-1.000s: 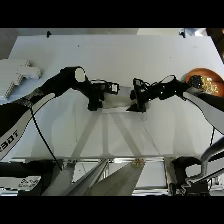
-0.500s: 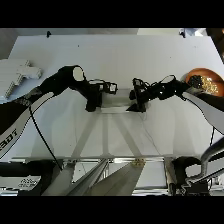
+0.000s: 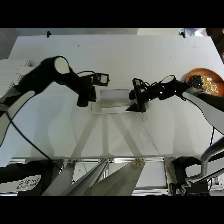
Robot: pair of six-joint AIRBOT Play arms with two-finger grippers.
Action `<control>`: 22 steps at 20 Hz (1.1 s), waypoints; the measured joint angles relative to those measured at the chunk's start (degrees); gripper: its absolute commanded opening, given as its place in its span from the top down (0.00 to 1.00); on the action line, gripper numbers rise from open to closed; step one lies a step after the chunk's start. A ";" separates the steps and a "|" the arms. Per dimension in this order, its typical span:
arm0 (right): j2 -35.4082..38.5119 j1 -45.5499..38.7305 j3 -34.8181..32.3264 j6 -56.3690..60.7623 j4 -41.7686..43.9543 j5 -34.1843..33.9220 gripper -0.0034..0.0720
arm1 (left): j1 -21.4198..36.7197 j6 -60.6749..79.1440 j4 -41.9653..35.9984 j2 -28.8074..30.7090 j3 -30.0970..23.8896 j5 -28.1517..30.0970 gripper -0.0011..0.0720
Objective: Fold the box and place the chain.
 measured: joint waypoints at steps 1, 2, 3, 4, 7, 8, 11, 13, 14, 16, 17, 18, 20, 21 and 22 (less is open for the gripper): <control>0.00 0.00 0.00 0.00 0.00 0.00 0.29 | 1.03 -0.11 -0.04 1.27 0.00 -0.50 0.97; 0.00 0.00 0.00 0.00 -0.02 0.00 0.29 | 2.08 -0.42 -0.02 2.34 0.00 -0.76 0.98; 0.00 0.00 0.00 0.00 -0.02 0.02 0.29 | 3.30 -1.60 -0.04 3.32 -0.07 -1.36 0.98; 0.00 0.00 0.00 0.00 -0.02 0.02 0.29 | 4.46 -3.15 -0.04 4.04 -0.20 -1.66 0.98; 0.00 0.00 0.00 0.00 -0.04 0.02 0.29 | 7.63 -11.65 0.02 5.38 -2.16 -1.27 0.98; 0.00 0.00 0.00 0.00 -0.04 0.02 0.29 | 8.22 -14.82 0.00 5.57 -3.54 -0.68 0.98; 0.00 0.00 0.00 -0.02 -0.07 0.02 0.29 | 9.05 -24.04 -0.42 5.90 -9.84 3.23 0.98; 0.00 0.00 0.00 -0.02 -0.07 0.02 0.29 | 9.03 -28.89 -1.36 6.03 -14.16 6.10 0.98; 0.00 0.00 0.00 -0.02 -0.07 0.02 0.29 | 8.85 -31.12 -1.60 6.05 -16.02 7.08 0.98; 0.00 0.00 0.00 -0.02 -0.07 0.02 0.29 | 8.04 -35.32 -2.36 6.08 -18.51 8.11 0.98; 0.00 0.00 0.00 -0.02 -0.07 0.02 0.29 | 7.48 -37.46 -2.56 6.10 -19.39 8.98 0.98; 0.00 0.00 0.00 -0.02 -0.07 0.02 0.29 | 6.82 -39.39 -2.80 6.10 -20.00 9.79 0.98; 0.00 0.00 0.00 -0.02 -0.07 0.02 0.29 | 5.57 -42.25 -3.82 6.10 -20.74 11.93 0.98; 0.00 0.00 0.00 -0.02 -0.07 0.02 0.29 | 5.14 -43.56 -4.07 6.08 -20.96 12.79 0.98; 0.00 0.00 0.00 -0.02 -0.07 0.02 0.29 | 4.76 -45.00 -4.07 6.03 -21.14 13.55 0.98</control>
